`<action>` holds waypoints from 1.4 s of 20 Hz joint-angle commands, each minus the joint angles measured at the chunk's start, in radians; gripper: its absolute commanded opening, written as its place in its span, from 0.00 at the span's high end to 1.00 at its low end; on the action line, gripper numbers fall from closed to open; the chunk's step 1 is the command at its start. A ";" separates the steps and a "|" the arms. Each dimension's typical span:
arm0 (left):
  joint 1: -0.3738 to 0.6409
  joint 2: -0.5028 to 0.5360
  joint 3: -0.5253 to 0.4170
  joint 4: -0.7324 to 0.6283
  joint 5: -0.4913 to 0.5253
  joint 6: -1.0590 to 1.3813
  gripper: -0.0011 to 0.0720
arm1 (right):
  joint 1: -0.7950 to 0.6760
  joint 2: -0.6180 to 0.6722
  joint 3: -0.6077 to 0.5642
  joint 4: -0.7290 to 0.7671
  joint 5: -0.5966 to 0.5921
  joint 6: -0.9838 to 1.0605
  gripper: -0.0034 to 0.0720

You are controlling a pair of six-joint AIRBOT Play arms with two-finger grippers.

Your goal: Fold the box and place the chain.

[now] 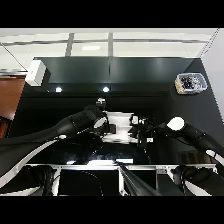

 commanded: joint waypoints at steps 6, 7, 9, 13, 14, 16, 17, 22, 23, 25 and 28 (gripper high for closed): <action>0.000 0.001 0.001 -0.002 0.001 0.001 0.95 | 0.000 -0.014 0.000 0.025 0.002 0.028 0.51; 0.000 0.001 0.001 -0.002 0.002 0.001 0.95 | 0.000 -0.014 0.000 0.022 0.002 0.038 0.65; 0.000 0.001 0.001 -0.002 0.002 0.001 0.95 | 0.000 -0.014 0.000 0.023 0.002 0.041 0.83; 0.000 0.001 0.001 -0.002 0.002 0.001 0.95 | 0.000 -0.014 0.000 0.022 0.002 0.054 0.95; 0.000 0.001 0.001 -0.002 0.002 0.001 0.95 | 0.000 -0.014 0.000 0.022 0.002 0.071 0.93; 0.000 0.001 0.001 -0.002 0.001 0.001 0.95 | -0.010 0.006 0.003 -0.023 0.002 0.204 0.94; 0.000 0.001 0.000 -0.002 0.001 0.001 0.95 | -0.027 0.034 0.009 -0.084 0.002 0.351 0.93; 0.000 0.001 0.001 -0.002 0.002 0.001 0.95 | -0.320 0.241 0.090 -0.383 0.202 1.068 0.93; 0.000 0.001 0.001 -0.002 0.002 0.001 0.95 | -0.403 0.264 0.087 -0.411 0.230 1.167 0.93; 0.000 0.001 0.001 -0.002 0.002 0.001 0.95 | -0.553 0.265 0.056 -0.440 0.268 1.314 0.93; 0.000 0.001 0.001 -0.002 0.002 0.001 0.95 | -0.657 0.260 -0.047 -0.433 0.264 1.456 0.93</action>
